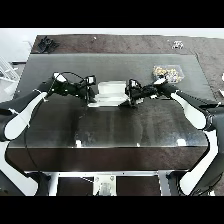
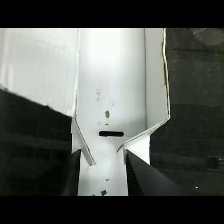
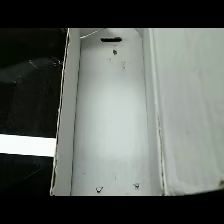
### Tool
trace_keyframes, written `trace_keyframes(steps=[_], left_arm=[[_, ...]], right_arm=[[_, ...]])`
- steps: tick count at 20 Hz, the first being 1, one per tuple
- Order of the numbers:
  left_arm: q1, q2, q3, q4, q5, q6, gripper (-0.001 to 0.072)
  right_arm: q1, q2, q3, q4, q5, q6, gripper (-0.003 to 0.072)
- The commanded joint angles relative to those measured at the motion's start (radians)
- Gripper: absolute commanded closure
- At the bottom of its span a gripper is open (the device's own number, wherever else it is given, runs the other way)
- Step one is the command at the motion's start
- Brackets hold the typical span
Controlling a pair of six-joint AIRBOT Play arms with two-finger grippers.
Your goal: Fold the box and place the chain.
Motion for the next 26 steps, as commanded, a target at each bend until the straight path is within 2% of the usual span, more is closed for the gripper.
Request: trace_keyframes(steps=[1,4,5,11,15,20,26], left_arm=[[-0.001,-0.001,0.0,-0.007,-0.021,0.001,0.0395],[-0.001,-0.001,0.0,-0.039,-0.039,0.001,0.0397],[-0.001,-0.002,0.0,-0.053,-0.038,0.004,0.0422],[-0.002,-0.003,0.0,-0.087,-0.035,0.011,0.0422],[-0.004,-0.003,0.0,-0.157,-0.035,0.058,0.0422],[-0.048,-0.023,0.0,-0.154,0.031,0.062,0.0422],[-0.065,-0.032,0.0,-0.154,0.061,0.061,0.0421]], right_arm=[[0.001,0.0,0.0,0.001,-0.001,0.001,0.011],[0.001,0.0,0.0,0.001,-0.001,0.001,0.011],[0.001,0.0,0.0,0.001,-0.001,0.001,0.011],[0.001,0.0,0.0,0.001,-0.001,0.001,0.011],[0.001,0.0,0.0,0.001,-0.001,0.001,0.011],[0.001,0.0,0.0,0.001,-0.001,0.001,0.011],[0.001,0.0,0.0,0.001,-0.001,0.001,0.011]])
